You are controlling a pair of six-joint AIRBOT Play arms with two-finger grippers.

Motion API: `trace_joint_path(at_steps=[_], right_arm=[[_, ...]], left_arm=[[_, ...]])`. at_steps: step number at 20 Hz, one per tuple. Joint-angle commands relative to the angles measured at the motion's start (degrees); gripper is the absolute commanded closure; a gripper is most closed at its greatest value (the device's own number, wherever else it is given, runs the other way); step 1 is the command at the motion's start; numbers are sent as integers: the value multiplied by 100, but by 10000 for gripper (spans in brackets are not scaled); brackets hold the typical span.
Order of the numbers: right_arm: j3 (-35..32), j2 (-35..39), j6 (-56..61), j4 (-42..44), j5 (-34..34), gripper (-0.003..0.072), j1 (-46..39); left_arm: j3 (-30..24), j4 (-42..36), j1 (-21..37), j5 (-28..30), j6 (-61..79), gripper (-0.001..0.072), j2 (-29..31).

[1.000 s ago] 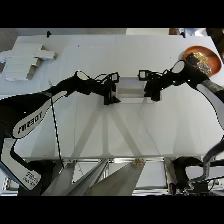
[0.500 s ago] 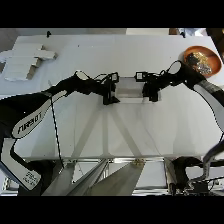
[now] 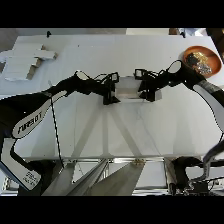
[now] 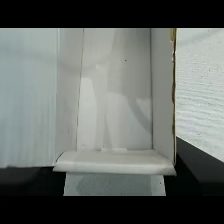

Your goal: Fold the box and place the chain.

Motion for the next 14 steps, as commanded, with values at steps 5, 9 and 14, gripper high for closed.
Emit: trace_joint_path(at_steps=[5, 9, 14], right_arm=[[0, 15, 219, 26, 81, 628, -2], [0, 184, 345, 39, 186, 631, -2], [0, 673, 345, 125, 188, 632, -7]], left_arm=[[2, 0, 0, -4, 2, 430, -2], [2, -2, 0, -4, 2, 430, -2], [2, -2, 0, -4, 2, 430, -2]])
